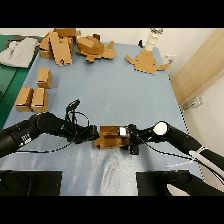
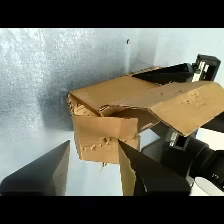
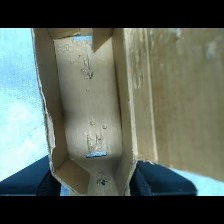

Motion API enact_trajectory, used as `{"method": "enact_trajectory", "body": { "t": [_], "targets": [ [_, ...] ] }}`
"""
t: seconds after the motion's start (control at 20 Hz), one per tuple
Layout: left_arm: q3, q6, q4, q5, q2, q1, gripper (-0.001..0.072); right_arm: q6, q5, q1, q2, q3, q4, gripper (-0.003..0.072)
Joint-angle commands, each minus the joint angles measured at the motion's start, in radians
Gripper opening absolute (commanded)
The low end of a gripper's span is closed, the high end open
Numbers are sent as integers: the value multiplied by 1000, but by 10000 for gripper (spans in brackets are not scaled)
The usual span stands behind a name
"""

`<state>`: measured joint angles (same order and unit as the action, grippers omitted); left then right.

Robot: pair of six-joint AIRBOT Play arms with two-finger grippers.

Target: Fold the box.

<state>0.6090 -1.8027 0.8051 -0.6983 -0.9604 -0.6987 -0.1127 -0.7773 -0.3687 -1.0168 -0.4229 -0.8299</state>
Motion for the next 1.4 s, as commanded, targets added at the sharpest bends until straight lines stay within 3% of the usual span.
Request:
{"method": "enact_trajectory", "body": {
  "t": [0.0,0.3,0.5,0.9,1.35],
  "targets": [
    [1,-2,-27,14,-1,-26,473,0,0,-1,0,0,0,518],
    [5,-21,-28,47,-73,-63,473,0,0,-1,0,0,0,518],
    [71,-39,-13,20,-138,-64,473,0,0,-1,0,0,0,518],
    [224,-476,399,-99,-235,-213,473,0,0,-1,0,0,0,517],
    [327,-575,502,-219,-352,-287,472,0,-1,-1,0,0,0,518]
  ]
}}
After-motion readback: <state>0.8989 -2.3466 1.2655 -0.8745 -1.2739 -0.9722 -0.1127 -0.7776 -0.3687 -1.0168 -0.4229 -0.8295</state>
